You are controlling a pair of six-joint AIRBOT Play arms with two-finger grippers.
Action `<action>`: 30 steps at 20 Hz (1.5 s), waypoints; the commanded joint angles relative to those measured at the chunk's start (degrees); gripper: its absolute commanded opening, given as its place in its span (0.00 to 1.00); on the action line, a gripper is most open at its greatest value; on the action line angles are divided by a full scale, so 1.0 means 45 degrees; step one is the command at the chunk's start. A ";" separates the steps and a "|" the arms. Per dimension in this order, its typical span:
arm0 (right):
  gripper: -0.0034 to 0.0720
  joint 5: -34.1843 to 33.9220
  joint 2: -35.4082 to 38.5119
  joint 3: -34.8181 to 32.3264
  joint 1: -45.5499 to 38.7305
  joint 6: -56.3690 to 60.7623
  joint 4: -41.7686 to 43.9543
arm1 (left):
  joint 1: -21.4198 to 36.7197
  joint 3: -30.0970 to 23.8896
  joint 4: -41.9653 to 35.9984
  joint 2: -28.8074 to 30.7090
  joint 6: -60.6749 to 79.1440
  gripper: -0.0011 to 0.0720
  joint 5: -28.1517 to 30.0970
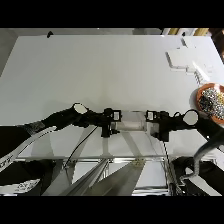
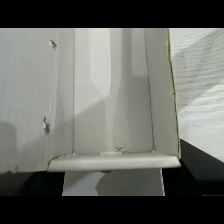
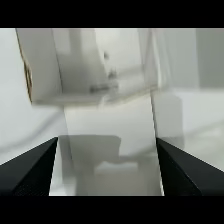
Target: Fold the box and place the chain.
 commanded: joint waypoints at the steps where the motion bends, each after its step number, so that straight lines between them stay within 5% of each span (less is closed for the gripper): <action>1: 0.89 0.0481 0.1690 0.0024 0.0000 0.1214 -0.1326 | 0.0010 0.0000 -0.0029 -0.0005 -0.0039 0.37 0.0107; 4: 0.89 0.1171 0.3181 0.0024 0.0000 0.1739 -0.1316 | 0.0010 0.0000 -0.0029 -0.0005 -0.0039 0.37 0.0102; 5: 0.85 0.1234 0.3706 0.0024 0.0005 0.1846 -0.1243 | 0.0010 0.0005 -0.0034 -0.0005 -0.0039 0.37 0.0107; 7: 0.62 0.1239 0.4760 0.0024 0.0005 0.1870 -0.0476 | 0.0005 0.0005 -0.0029 -0.0005 -0.0039 0.37 0.0102; 11: 0.57 0.1496 0.5916 0.0024 0.0005 0.1875 0.1977 | 0.0000 0.0005 -0.0034 -0.0005 -0.0039 0.37 0.0102; 15: 0.60 0.1447 0.5940 0.0024 0.0005 0.1860 0.2608 | 0.0000 0.0000 -0.0034 -0.0005 -0.0039 0.37 0.0102; 18: 0.91 0.1418 0.5940 0.0024 0.0005 0.2424 0.1044 | -0.0005 0.0005 -0.0034 -0.0005 -0.0039 0.37 0.0102; 23: 0.91 0.1579 0.5994 0.0024 0.0005 0.2662 0.1632 | 0.0000 0.0000 -0.0034 -0.0005 -0.0039 0.37 0.0102; 30: 0.52 0.1549 0.5872 0.0019 0.0005 0.2142 0.4517 | 0.0000 0.0005 -0.0034 -0.0005 -0.0039 0.37 0.0102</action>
